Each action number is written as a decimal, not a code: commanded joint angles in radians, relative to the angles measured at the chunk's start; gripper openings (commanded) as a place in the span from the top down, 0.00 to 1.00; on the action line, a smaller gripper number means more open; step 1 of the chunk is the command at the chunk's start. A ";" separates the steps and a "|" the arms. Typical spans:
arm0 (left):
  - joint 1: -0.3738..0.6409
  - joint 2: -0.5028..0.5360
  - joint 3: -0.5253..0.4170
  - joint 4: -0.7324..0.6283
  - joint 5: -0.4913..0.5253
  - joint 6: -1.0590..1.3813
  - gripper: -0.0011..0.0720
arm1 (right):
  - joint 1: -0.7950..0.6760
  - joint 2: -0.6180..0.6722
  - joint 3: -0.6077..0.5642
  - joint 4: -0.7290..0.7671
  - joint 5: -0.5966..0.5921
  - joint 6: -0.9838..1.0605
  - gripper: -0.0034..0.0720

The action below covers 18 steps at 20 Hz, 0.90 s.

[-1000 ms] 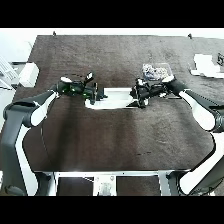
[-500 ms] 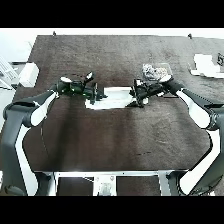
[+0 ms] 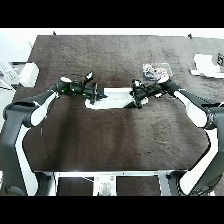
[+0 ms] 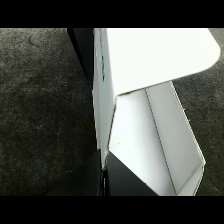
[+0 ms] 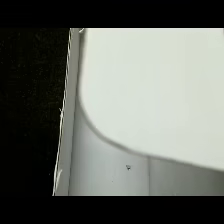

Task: Fold the box and place the chain.

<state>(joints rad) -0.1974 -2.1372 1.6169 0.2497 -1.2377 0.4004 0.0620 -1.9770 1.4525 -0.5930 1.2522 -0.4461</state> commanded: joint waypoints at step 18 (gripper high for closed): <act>0.000 0.000 0.000 0.000 0.000 0.000 0.96 | -0.002 -0.015 0.014 0.027 0.030 -0.013 0.14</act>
<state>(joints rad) -0.1974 -2.1372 1.6169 0.2497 -1.2381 0.4000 0.0624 -1.9907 1.4574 -0.5663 1.2869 -0.4339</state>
